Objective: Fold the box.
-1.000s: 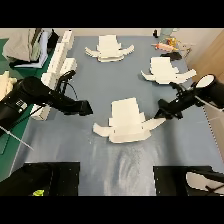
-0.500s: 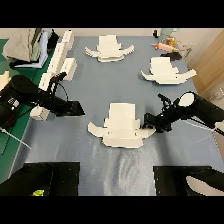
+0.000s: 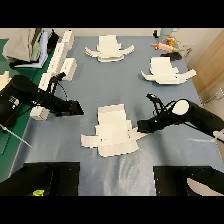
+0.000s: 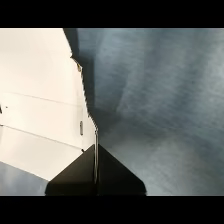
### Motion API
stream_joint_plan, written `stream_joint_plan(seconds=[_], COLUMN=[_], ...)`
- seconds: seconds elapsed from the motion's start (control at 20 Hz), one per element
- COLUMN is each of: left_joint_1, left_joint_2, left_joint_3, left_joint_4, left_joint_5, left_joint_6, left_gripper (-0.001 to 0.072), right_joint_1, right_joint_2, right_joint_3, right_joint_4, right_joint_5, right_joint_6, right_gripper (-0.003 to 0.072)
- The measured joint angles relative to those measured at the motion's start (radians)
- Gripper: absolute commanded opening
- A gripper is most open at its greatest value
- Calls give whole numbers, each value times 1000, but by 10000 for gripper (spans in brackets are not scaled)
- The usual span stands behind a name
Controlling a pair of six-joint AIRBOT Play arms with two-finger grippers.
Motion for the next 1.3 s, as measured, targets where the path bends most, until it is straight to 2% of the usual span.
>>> stream_joint_plan(seconds=[0.15, 0.25, 0.6, 0.95, 1.0, 1.05, 1.1, 1.3], left_joint_1=[6, 8, 9, -11, -22, -35, -45, -71], left_joint_2=[-72, -131, -345, -487, -500, -512, -521, -539], left_joint_3=[0, 0, 0, 25, 37, 51, 64, 97], left_joint_4=[-32, -96, -292, -420, -425, -428, -428, -392], left_joint_5=[0, 5, 15, 27, 22, 11, 0, -43], left_joint_6=[57, 133, 398, 587, 604, 620, 635, 681], left_gripper=[664, 474, 470, 467, 349, 110, 17, 17], right_joint_1=[77, 106, 136, 138, 138, 138, 138, 138], right_joint_2=[27, 34, 42, 42, 42, 42, 43, 43], right_joint_3=[-37, -49, -60, -60, -61, -60, -60, -60], right_joint_4=[-9, -12, -17, -17, -17, -17, -17, -31], right_joint_5=[-126, -177, -238, -245, -244, -241, -238, -227], right_joint_6=[-29, -39, -47, -49, -49, -49, -49, -50], right_gripper=[5, 4, 4, 5, 4, 5, 4, 9])
